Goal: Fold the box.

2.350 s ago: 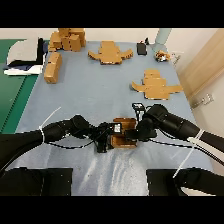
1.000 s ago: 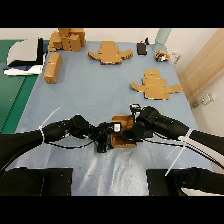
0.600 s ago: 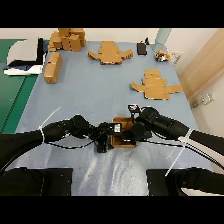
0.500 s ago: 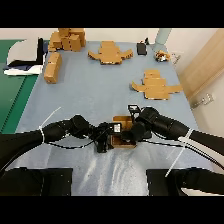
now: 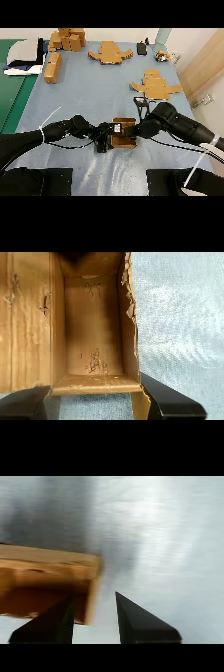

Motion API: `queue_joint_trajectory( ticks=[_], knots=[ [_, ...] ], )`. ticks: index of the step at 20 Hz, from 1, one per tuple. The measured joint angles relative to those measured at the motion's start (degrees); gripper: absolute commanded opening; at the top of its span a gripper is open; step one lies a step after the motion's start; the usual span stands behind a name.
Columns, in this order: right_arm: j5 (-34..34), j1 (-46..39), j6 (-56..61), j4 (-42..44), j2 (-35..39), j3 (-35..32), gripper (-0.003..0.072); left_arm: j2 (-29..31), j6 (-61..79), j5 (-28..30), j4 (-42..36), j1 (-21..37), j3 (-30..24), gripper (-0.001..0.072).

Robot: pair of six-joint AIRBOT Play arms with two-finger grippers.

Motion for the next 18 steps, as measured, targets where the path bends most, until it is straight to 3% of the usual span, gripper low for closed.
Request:
queue_joint_trajectory(
  ticks=[1, 3, 4, 5, 8, 11, 15, 18],
  knots=[
    [-2.10, -0.39, 0.35, -2.49, 0.81, 0.07, 0.0363, 0.00, 0.00, 0.00, 0.00, -0.02, 0.00, 0.0461],
    [-4.42, -2.01, 0.44, -5.75, 1.66, 0.13, 0.0175, 0.00, -0.02, 0.00, 0.00, -0.02, 0.00, 0.0461],
    [-4.66, -3.67, -0.02, -7.32, 1.62, 0.13, 0.0027, 0.00, -0.02, 0.00, 0.00, -0.02, 0.00, 0.0461],
    [-4.04, -5.66, -1.31, -8.24, 1.14, 0.15, 0.0004, 0.00, -0.04, 0.00, 0.00, 0.00, 0.00, 0.0461],
    [3.63, -14.19, -10.19, -5.97, -2.71, 0.44, 0.0003, 0.00, -0.07, 0.00, 0.00, 0.00, 0.00, 0.0461],
    [9.94, -24.17, -32.98, 14.12, -8.87, 1.70, 0.0003, 0.00, -0.09, 0.00, 0.00, 0.00, 0.00, 0.0461],
    [4.57, -31.41, -64.52, 44.26, -15.67, 4.50, 0.0003, 0.00, -0.09, 0.00, 0.00, -0.02, 0.00, 0.0461],
    [-0.92, -32.00, -75.08, 52.33, -17.05, 5.25, 0.0003, 0.00, -0.09, 0.00, 0.00, -0.02, 0.00, 0.0461]
  ],
)
